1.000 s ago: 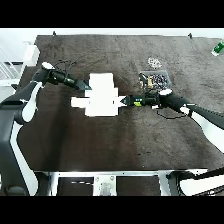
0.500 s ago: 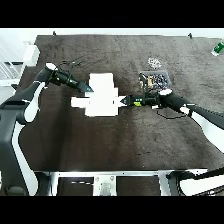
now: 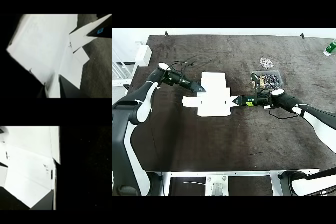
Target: Fold the box and place the chain.
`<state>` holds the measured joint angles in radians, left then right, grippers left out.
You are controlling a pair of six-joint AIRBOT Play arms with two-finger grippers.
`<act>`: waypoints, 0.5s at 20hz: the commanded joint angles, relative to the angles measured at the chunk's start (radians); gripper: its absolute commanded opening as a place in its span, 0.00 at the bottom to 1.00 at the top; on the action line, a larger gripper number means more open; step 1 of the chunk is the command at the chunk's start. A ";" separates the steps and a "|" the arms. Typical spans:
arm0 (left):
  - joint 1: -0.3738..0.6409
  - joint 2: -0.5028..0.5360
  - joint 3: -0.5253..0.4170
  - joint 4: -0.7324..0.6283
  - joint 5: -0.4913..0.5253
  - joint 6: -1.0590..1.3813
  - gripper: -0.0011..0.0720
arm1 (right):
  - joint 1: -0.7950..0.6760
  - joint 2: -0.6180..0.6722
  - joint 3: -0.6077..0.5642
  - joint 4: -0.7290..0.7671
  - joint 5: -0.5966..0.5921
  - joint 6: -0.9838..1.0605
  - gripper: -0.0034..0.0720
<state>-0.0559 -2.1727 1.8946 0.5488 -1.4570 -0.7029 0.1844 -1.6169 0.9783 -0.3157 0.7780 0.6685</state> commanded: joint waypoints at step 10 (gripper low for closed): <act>0.000 0.005 0.001 -0.003 -0.091 0.364 0.04 | -0.006 0.000 0.000 -0.002 0.001 -0.020 0.44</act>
